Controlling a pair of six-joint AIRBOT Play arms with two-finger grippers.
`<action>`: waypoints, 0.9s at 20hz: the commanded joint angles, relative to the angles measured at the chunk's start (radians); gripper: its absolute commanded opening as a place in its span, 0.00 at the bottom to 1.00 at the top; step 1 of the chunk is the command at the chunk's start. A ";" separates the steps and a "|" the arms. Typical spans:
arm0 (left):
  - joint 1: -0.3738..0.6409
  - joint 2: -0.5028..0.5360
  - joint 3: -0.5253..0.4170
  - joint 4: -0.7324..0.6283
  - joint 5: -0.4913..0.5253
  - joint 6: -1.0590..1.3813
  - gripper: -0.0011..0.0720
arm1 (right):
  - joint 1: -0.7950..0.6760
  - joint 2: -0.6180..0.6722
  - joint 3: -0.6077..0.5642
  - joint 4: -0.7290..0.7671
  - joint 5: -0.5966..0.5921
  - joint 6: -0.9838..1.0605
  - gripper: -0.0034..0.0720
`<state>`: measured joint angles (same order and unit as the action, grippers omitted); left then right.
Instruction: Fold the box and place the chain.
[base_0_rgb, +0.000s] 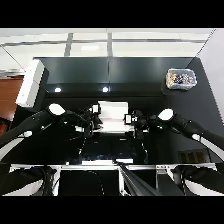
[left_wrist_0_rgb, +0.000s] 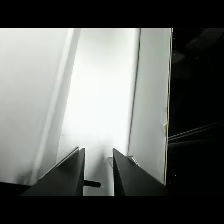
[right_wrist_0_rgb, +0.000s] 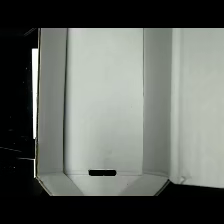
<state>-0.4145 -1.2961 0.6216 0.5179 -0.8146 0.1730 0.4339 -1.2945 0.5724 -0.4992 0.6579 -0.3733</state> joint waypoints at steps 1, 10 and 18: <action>-0.001 -0.011 0.001 -0.022 -0.002 0.000 0.19 | 0.000 0.000 0.000 0.000 0.000 0.000 0.71; -0.001 -0.002 0.001 -0.024 -0.001 -0.004 0.26 | 0.000 0.000 0.000 0.000 0.000 0.000 0.71; 0.138 0.248 0.005 0.252 -0.106 -0.469 0.04 | 0.000 0.000 0.000 0.000 0.000 0.000 0.69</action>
<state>-0.3325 -1.1473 0.6258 0.6380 -0.8715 -0.0521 0.4339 -1.2945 0.5724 -0.4995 0.6571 -0.3744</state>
